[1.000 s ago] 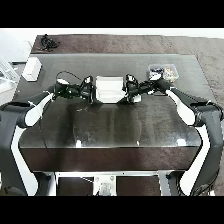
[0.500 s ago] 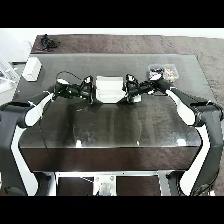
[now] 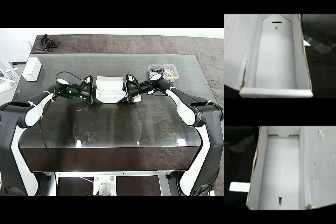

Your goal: Fold the box and place the chain.

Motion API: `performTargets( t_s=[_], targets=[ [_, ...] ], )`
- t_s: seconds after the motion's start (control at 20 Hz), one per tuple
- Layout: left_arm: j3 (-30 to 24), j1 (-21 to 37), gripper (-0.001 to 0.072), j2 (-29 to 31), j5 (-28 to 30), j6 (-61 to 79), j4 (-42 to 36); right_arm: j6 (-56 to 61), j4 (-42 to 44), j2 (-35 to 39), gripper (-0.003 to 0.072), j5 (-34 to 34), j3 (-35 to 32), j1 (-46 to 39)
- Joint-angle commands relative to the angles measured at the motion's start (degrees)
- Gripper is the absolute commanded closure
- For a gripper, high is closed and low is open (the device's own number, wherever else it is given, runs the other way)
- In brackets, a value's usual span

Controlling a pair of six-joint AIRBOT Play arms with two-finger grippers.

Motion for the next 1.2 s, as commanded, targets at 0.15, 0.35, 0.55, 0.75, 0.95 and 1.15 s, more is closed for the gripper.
performTargets(
  t_s=[0.15,0.35,0.55,0.75,0.95,1.15],
  targets=[
    [0.04,0.07,0.0420,0.00,-0.07,-0.07,-0.09,0.02,0.46,-0.07,0.0104,-0.35,0.00,-0.02],
    [0.04,0.07,0.0419,0.00,-0.04,-0.07,-0.09,3.15,0.79,-0.07,0.0104,0.28,-0.02,0.28],
    [0.04,0.07,0.0420,0.00,-0.28,-0.07,-0.09,6.36,1.70,0.61,0.0076,3.13,0.46,-0.66],
    [0.04,0.07,0.0420,0.00,-0.26,-0.07,-0.09,12.83,-2.73,4.72,-0.0034,4.07,0.72,-3.93],
    [0.04,0.07,0.0419,0.00,-0.24,-0.07,-0.09,14.88,-5.92,7.72,-0.0034,4.59,0.72,-7.15],
    [0.04,0.07,0.0420,0.00,-0.26,-0.07,-0.09,16.79,2.29,10.05,0.0405,14.60,0.72,-8.41]
  ],
)
